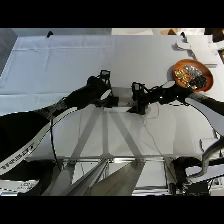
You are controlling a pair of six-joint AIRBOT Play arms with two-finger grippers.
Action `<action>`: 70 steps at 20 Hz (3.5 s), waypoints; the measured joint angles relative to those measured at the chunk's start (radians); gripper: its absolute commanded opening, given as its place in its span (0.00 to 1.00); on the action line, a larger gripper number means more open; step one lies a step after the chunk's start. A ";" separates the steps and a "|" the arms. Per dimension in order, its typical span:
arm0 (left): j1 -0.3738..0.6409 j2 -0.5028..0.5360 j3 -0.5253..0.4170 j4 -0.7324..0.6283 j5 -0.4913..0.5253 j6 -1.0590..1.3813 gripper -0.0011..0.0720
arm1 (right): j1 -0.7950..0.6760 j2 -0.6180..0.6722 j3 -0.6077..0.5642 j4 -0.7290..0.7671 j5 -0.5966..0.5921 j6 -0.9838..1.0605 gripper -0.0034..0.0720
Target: Fold the box and place the chain.
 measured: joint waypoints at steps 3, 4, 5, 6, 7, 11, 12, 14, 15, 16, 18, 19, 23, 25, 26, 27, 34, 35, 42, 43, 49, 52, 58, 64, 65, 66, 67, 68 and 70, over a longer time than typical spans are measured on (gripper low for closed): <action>-0.001 -0.007 0.002 -0.001 -0.007 -0.027 0.03 | 0.000 0.000 0.000 -0.001 0.000 0.000 0.75; 0.000 -0.007 0.002 -0.002 -0.008 -0.037 0.02 | 0.000 0.000 -0.001 -0.001 -0.001 0.000 0.75; -0.001 -0.009 0.002 -0.001 -0.007 -0.047 0.02 | 0.000 0.000 0.000 0.000 -0.002 0.000 0.75; -0.001 -0.009 0.003 -0.002 -0.007 -0.054 0.02 | 0.000 0.000 0.000 0.000 -0.002 0.000 0.75; -0.001 -0.010 0.003 -0.002 -0.007 -0.059 0.03 | 0.000 0.000 0.000 0.000 -0.002 0.000 0.75; -0.001 -0.010 0.003 -0.003 -0.007 -0.071 0.09 | 0.000 0.000 0.000 0.000 -0.002 0.000 0.75; -0.001 -0.008 0.002 -0.005 -0.007 -0.072 0.27 | 0.000 0.000 0.000 0.000 -0.002 0.002 0.75; -0.001 0.005 0.002 -0.012 -0.005 -0.073 0.57 | 0.000 0.000 0.000 0.002 0.002 0.002 0.75; -0.001 0.014 0.002 -0.011 -0.005 -0.073 0.57 | 0.000 0.000 0.000 0.002 0.002 0.002 0.75; 0.000 0.029 0.002 -0.009 -0.008 -0.072 0.57 | 0.000 0.000 0.000 0.002 0.001 0.002 0.75; 0.002 0.068 0.002 -0.007 -0.015 -0.050 0.57 | 0.000 0.000 0.000 0.002 0.001 0.002 0.75; 0.003 0.093 0.002 -0.009 -0.024 -0.035 0.57 | 0.000 0.000 0.000 0.002 0.001 0.002 0.75; 0.031 0.198 0.002 -0.067 -0.045 0.126 0.55 | 0.000 0.000 0.000 0.001 0.000 0.002 0.75; 0.069 0.248 0.002 -0.145 -0.084 0.322 0.55 | 0.000 0.000 0.000 0.001 0.000 0.002 0.75; 0.090 0.266 0.001 -0.186 -0.107 0.436 0.55 | 0.000 0.000 0.000 0.001 0.000 0.002 0.75; 0.116 0.280 -0.003 -0.226 -0.127 0.569 0.56 | 0.000 0.000 0.000 0.001 0.000 0.002 0.75; 0.385 0.271 -0.067 -0.503 -0.171 1.293 0.82 | 0.000 0.000 0.000 0.001 0.000 0.001 0.75; 0.426 0.256 -0.071 -0.546 -0.169 1.372 0.92 | 0.000 0.000 0.000 0.001 0.000 0.001 0.75; 0.573 0.124 -0.080 -0.779 -0.109 1.907 0.92 | 0.000 0.000 0.000 0.001 0.000 0.001 0.75; 0.581 0.101 -0.080 -0.819 -0.110 2.005 0.92 | 0.000 0.000 0.000 0.001 0.000 0.001 0.75; 0.594 0.008 -0.117 -1.036 -0.143 2.449 0.97 | 0.000 0.000 0.000 0.001 0.000 0.001 0.75; 0.595 0.004 -0.173 -1.080 -0.144 2.561 0.97 | 0.000 0.000 0.000 0.001 0.000 0.001 0.75; 0.580 0.003 -0.278 -1.145 -0.081 2.690 0.97 | 0.000 0.000 0.000 0.000 0.000 0.001 0.75; 0.549 0.003 -0.306 -1.222 -0.014 2.741 0.97 | 0.000 0.000 0.000 -0.001 -0.003 0.000 0.75; 0.544 0.003 -0.307 -1.229 -0.009 2.744 0.97 | 0.000 0.000 0.000 -0.001 -0.003 0.001 0.75; 0.539 0.003 -0.308 -1.229 -0.006 2.745 0.97 | 0.000 0.000 0.000 -0.001 -0.003 0.000 0.75; 0.536 0.003 -0.309 -1.229 -0.004 2.748 0.97 | 0.000 0.000 0.000 -0.002 -0.003 -0.001 0.75; 0.532 0.003 -0.310 -1.226 -0.004 2.749 0.97 | 0.000 0.000 0.000 -0.002 -0.003 -0.002 0.75; 0.528 0.002 -0.310 -1.220 -0.003 2.752 0.97 | 0.000 0.000 0.000 -0.002 -0.002 -0.002 0.75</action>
